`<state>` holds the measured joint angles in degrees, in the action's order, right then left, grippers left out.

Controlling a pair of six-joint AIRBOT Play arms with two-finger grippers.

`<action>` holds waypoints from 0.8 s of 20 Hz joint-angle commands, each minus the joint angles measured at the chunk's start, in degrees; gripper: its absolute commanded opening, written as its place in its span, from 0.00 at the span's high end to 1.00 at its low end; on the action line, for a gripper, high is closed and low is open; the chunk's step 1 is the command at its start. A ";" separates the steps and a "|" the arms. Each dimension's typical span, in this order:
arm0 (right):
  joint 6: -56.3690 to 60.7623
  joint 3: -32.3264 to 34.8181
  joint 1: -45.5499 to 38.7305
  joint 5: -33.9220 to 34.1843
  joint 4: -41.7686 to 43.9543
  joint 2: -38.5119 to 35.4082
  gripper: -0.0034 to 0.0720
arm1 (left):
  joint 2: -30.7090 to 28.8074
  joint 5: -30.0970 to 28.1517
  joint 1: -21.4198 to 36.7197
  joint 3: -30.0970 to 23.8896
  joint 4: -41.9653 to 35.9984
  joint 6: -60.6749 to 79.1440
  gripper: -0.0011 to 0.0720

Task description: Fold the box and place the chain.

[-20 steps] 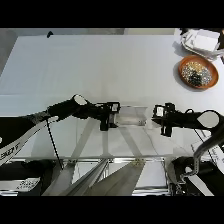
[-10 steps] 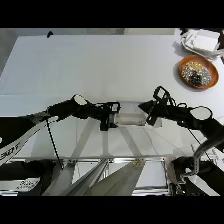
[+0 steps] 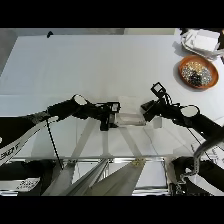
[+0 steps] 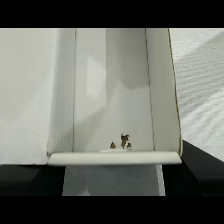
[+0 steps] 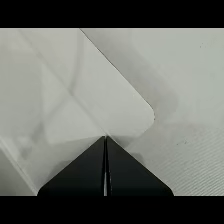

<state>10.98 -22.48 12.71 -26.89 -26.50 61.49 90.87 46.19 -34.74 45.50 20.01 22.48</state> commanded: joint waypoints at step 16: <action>2.93 -2.97 0.07 -26.86 -45.09 -16.59 0.81 | 0.00 -0.11 0.00 0.04 0.15 0.02 0.53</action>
<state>13.89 -25.39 12.73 -46.74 -57.71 45.74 90.87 46.09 -34.76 45.50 20.18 22.52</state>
